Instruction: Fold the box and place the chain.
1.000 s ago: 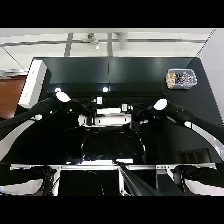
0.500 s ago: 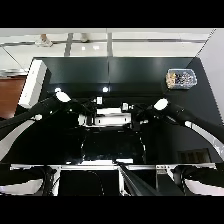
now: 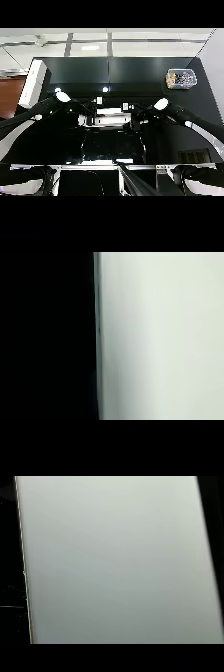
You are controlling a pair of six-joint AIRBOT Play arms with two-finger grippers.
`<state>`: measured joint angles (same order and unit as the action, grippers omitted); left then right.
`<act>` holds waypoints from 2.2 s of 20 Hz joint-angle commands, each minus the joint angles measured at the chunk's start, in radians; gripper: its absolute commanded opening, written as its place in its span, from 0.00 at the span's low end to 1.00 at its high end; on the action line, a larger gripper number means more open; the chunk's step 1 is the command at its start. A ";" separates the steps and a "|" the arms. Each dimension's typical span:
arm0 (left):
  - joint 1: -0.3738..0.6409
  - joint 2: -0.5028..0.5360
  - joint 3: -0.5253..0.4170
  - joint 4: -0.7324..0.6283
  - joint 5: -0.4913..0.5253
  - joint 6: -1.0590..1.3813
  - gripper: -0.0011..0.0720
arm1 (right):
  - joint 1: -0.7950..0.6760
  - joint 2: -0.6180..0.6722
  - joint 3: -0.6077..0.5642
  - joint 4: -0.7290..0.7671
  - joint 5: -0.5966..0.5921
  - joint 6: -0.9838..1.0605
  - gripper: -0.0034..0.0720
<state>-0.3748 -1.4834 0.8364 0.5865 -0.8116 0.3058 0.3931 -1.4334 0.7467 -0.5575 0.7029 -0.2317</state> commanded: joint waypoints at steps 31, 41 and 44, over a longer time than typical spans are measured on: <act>-0.032 0.340 -0.206 -0.256 0.112 -0.829 0.05 | 0.000 0.001 0.001 0.007 -0.003 0.001 0.30; -0.008 0.098 -0.010 -0.063 0.159 -0.849 0.05 | 0.000 0.001 0.001 0.007 -0.003 0.001 0.30; 0.025 0.015 0.023 -0.063 0.008 -0.888 0.05 | 0.000 0.001 0.001 0.006 -0.003 0.001 0.30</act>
<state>-0.3725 -1.3914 0.8261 0.5072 -0.6903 -0.5503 0.3931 -1.4330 0.7467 -0.5507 0.6987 -0.2310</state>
